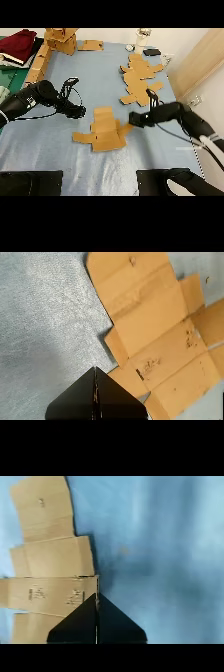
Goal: Fold the box.
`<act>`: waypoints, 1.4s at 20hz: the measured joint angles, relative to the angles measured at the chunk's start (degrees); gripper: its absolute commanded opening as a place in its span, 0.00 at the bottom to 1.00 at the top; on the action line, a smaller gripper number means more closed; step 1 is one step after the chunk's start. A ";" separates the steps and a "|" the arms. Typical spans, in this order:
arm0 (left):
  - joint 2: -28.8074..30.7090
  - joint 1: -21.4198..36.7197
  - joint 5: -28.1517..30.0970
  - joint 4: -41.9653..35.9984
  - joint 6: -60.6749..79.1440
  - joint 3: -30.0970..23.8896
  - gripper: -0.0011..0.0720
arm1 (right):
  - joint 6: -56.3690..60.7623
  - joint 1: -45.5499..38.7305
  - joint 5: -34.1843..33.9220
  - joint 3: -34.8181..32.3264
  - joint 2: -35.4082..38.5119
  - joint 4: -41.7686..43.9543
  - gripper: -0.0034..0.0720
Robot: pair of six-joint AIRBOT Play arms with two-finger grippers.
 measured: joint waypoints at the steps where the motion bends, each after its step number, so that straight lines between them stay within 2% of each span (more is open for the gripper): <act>1: 0.00 0.00 0.00 0.00 0.00 0.00 0.03 | 2.73 1.42 -0.11 -1.70 2.10 -2.47 0.18; 2: 0.00 0.00 0.00 0.00 0.00 0.00 0.03 | 4.72 2.45 -0.22 -2.86 3.67 -4.37 0.48; 3: 0.02 0.00 0.02 0.00 -0.02 0.00 0.03 | 6.27 3.17 -0.63 -3.85 4.85 -6.27 0.56; 8: 0.02 0.00 0.02 0.00 -0.02 0.00 0.03 | 8.15 2.84 -2.16 -5.11 4.26 -9.94 0.55; 16: 0.00 0.00 0.04 0.00 -0.02 0.00 0.03 | -8.04 -1.70 -8.92 1.33 -7.98 -1.88 0.47; 17: 0.02 0.00 0.07 0.00 -0.02 0.00 0.03 | -9.38 -1.84 -10.25 2.27 -9.70 -1.27 0.41; 22: 0.00 0.00 0.26 -1.36 -0.02 0.00 0.03 | -15.69 -2.12 -13.94 4.94 -16.04 1.81 0.31; 23: 0.02 0.00 0.28 -1.51 -0.02 0.00 0.03 | -17.07 -2.16 -14.21 5.14 -16.68 2.38 0.10; 24: 0.00 0.00 0.26 -1.70 -0.02 0.00 0.03 | -18.29 -2.21 -14.38 5.29 -17.09 3.15 0.05; 27: 0.02 0.00 0.07 -3.04 -0.20 0.00 0.03 | -22.47 -2.01 -14.58 5.46 -17.68 6.54 0.05; 28: 0.00 0.00 -0.11 -3.39 -0.20 0.00 0.28 | -24.20 -1.79 -14.16 5.25 -17.46 7.58 0.05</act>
